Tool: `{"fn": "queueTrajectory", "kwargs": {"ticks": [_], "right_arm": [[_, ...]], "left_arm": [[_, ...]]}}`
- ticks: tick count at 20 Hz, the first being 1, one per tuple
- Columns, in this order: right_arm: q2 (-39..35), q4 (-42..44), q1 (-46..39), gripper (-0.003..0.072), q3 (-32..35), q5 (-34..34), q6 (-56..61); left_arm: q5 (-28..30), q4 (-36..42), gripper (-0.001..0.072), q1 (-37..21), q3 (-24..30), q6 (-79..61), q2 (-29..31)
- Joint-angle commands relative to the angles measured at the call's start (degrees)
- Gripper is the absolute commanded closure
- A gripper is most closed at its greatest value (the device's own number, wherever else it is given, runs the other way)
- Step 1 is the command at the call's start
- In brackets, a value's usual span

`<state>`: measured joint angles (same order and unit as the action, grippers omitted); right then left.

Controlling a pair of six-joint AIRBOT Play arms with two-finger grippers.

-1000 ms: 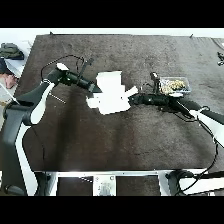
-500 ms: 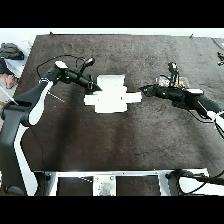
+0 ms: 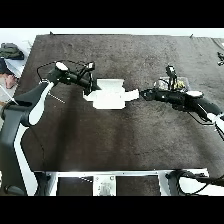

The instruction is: Fold the box and place the chain.

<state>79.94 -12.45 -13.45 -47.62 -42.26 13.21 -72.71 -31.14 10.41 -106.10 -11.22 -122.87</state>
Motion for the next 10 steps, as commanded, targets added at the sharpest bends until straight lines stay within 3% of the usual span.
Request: {"fn": "queueTrajectory", "kwargs": {"ticks": [1, 10], "right_arm": [[-0.04, -0.42, 0.07, 0.0303, 0.13, 0.0, -0.17], [-0.04, -0.42, 0.07, 0.0303, 0.11, -3.02, -6.23]], "left_arm": [[0.7, -0.02, 0.07, -0.42, 1.16, -1.25, -0.35], [1.38, -1.38, 0.0697, -0.39, 1.84, -1.27, -1.01]]}}
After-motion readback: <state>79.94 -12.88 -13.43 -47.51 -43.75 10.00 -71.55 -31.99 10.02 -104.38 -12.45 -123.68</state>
